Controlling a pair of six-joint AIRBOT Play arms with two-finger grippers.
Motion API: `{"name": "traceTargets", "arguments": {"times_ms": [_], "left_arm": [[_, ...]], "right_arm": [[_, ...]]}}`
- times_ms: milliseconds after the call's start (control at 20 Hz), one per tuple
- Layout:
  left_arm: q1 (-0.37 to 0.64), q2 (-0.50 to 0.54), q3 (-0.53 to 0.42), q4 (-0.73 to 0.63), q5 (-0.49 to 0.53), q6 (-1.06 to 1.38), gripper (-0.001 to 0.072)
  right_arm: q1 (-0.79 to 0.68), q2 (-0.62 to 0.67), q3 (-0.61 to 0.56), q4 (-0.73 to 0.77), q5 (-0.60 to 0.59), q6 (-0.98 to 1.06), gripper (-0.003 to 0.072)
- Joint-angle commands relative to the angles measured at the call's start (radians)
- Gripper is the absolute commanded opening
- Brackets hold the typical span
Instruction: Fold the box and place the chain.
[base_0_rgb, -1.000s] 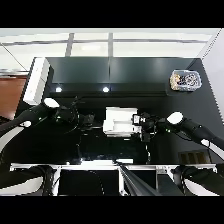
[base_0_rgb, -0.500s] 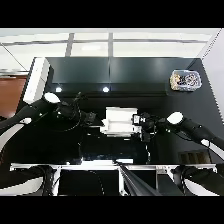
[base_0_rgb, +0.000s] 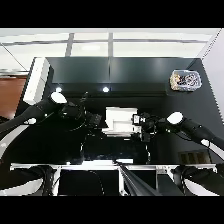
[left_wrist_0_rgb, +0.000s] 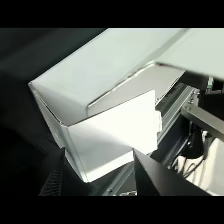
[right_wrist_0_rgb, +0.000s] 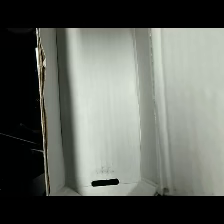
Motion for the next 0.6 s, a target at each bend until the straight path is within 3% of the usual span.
{"name": "traceTargets", "arguments": {"times_ms": [0,200,550], "left_arm": [[-0.043,0.0,0.044,0.079,0.023,-0.07,0.0484],[-0.103,0.0,0.108,0.23,0.072,-0.238,0.0485],[-0.19,-0.001,0.127,0.375,0.118,-0.449,0.0484]], "right_arm": [[0.001,0.0,0.0,0.0,-0.001,0.0,0.047],[0.001,0.0,0.0,0.0,-0.001,0.0,0.047],[0.001,0.0,0.0,0.0,-0.001,0.0,0.0471]]}}
